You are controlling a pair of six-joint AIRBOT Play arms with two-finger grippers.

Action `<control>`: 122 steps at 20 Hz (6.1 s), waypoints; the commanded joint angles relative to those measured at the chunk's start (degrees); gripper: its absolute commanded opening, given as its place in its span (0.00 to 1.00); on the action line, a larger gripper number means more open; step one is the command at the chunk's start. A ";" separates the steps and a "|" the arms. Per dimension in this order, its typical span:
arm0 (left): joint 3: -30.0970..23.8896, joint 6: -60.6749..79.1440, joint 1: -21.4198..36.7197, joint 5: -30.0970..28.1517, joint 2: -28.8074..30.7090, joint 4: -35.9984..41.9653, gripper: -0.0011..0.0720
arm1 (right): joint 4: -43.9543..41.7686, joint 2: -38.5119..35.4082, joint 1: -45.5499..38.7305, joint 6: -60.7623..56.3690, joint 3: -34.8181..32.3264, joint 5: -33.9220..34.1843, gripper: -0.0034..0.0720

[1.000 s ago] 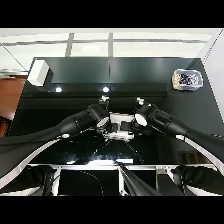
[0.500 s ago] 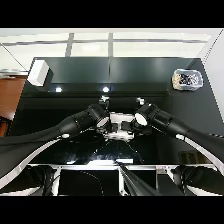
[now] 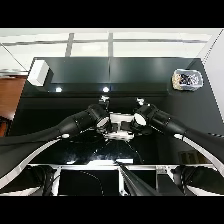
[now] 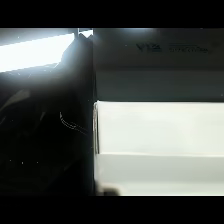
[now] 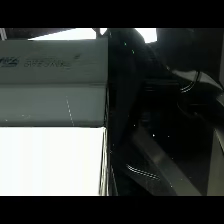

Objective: Fold the box and place the chain.

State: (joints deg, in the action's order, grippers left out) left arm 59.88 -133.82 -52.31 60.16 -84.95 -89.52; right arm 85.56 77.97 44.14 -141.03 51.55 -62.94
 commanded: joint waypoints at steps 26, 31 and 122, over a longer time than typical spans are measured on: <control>-0.02 0.04 0.00 0.11 -0.02 0.00 0.05 | 0.50 -10.29 -0.22 7.19 0.70 -2.95 0.41; -0.02 0.04 0.00 0.13 -0.02 0.00 0.05 | 4.20 -17.75 -0.57 13.42 0.70 -7.80 0.41; -0.02 0.04 0.02 0.31 -0.02 0.00 0.05 | -33.09 -30.73 -29.83 58.84 33.35 -36.59 0.10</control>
State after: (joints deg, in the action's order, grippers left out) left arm 59.88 -133.80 -52.31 60.51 -84.95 -89.47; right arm 60.12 47.16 13.50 -83.07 86.30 -99.66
